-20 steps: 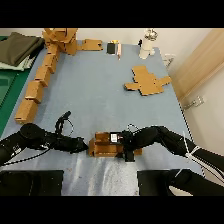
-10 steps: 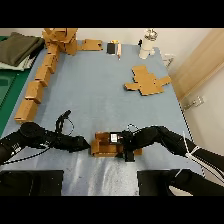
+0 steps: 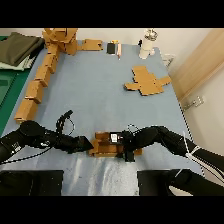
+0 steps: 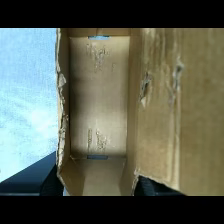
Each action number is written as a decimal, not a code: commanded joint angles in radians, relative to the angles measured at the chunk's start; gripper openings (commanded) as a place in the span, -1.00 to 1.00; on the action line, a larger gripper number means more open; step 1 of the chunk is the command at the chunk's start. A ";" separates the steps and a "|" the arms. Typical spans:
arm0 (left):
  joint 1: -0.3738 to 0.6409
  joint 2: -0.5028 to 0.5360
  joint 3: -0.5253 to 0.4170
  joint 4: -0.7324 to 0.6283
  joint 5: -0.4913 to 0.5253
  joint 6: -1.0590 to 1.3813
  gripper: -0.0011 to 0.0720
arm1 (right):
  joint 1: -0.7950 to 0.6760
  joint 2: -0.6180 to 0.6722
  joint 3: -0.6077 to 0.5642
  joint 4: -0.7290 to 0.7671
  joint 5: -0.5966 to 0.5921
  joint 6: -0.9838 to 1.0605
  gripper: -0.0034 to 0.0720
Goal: Fold the box.
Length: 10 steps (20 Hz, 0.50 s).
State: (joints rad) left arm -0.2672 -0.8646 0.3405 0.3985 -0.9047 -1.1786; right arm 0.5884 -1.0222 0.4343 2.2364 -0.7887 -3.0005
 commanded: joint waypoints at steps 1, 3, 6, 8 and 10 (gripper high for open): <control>0.000 0.000 0.001 -0.002 0.006 0.006 0.53 | 0.000 -0.001 0.001 0.001 -0.001 0.000 0.47; 0.000 0.000 0.001 -0.020 0.029 0.006 0.53 | 0.000 -0.001 0.001 0.001 -0.005 0.000 0.47; -0.001 -0.001 0.001 -0.047 0.074 0.009 0.53 | 0.000 -0.001 0.001 0.001 -0.006 0.000 0.47; -0.007 -0.002 0.003 -0.038 0.069 -0.013 0.52 | 0.000 -0.001 0.001 0.001 -0.006 0.000 0.47; -0.051 -0.002 0.016 0.046 0.112 -0.139 0.52 | 0.000 -0.001 0.001 0.001 -0.006 0.000 0.47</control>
State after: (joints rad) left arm -0.2871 -0.8658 0.3466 0.3790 -0.8425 -1.2091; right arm 0.5884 -1.0225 0.4343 2.2372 -0.7940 -3.0005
